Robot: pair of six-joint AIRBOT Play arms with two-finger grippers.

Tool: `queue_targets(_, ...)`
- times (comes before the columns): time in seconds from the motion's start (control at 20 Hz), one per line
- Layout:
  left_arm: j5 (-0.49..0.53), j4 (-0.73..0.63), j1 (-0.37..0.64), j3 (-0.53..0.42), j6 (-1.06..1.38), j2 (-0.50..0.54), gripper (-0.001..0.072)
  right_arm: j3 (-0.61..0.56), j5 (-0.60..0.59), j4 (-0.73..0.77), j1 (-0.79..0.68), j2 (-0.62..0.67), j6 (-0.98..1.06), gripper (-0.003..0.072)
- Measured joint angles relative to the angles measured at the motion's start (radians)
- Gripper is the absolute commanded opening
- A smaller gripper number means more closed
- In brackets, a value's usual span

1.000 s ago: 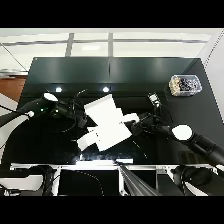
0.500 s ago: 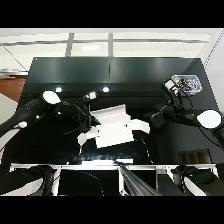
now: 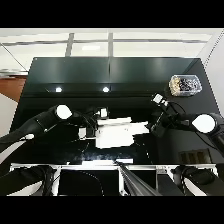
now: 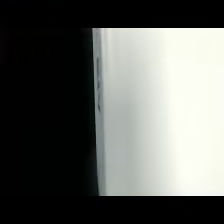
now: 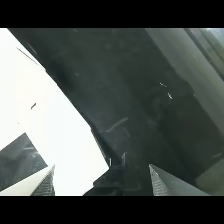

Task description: Fold the box and place the chain.

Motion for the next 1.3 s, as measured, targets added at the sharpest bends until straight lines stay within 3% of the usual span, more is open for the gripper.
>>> queue_targets(0.7,-0.019,0.009,-0.006,-0.013,0.047,-0.041,0.003,-0.158,0.008,0.163,0.189,-0.031,-0.377,0.0704)
queue_targets(1.3,-0.023,0.009,-0.006,-0.013,0.047,-0.041,0.003,-0.159,-0.201,0.33,0.302,-0.17,-0.493,0.0704)
